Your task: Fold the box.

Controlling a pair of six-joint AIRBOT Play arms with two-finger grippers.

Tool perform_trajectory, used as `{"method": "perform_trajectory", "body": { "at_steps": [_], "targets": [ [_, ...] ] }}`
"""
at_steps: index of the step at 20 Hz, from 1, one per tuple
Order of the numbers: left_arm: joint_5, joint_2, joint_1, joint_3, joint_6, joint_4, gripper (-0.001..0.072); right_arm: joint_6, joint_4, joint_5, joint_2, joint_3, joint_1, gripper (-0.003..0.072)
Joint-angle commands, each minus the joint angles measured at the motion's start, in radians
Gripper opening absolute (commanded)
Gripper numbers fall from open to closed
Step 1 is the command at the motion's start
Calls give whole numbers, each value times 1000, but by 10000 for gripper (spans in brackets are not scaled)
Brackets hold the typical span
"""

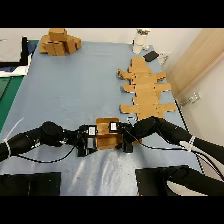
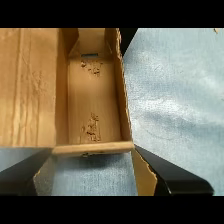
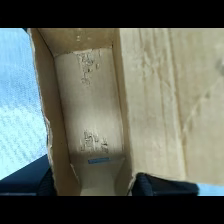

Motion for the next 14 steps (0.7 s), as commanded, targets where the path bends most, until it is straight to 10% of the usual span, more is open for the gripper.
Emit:
{"method": "perform_trajectory", "body": {
  "at_steps": [1,14],
  "targets": [
    [14,-23,-26,21,-48,16,686,0,0,0,0,0,0,502],
    [121,-82,-109,81,-311,231,654,0,0,0,0,0,0,502]
  ]
}}
